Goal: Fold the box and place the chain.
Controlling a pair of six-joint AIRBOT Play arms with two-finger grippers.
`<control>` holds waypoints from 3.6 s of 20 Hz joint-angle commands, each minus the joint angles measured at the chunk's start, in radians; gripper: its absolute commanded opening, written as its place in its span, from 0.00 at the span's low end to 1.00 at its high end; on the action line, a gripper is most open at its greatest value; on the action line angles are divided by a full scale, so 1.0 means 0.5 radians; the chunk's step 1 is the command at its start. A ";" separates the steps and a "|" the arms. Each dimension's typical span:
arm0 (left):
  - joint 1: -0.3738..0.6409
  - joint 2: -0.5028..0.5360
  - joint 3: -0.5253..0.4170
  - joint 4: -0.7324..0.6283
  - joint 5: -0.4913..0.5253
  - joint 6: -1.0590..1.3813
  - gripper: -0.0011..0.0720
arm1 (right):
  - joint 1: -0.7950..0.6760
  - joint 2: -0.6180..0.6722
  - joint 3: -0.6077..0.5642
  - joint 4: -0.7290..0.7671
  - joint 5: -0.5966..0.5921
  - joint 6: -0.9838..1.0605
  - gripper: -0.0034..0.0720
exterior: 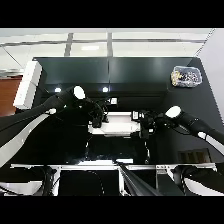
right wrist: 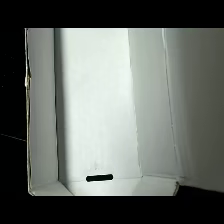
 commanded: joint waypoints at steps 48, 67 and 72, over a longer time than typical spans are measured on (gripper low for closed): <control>0.001 0.001 0.000 -0.001 0.025 -0.037 0.06 | 0.026 -0.025 0.006 -0.190 -0.028 0.147 0.90; 0.236 0.779 -0.240 -0.202 -0.812 -1.638 0.04 | 0.026 -0.025 0.006 -0.191 -0.021 0.146 0.21; -0.093 0.894 -0.592 -0.562 0.629 -1.467 0.05 | 0.026 -0.025 0.006 -0.190 -0.021 0.146 0.21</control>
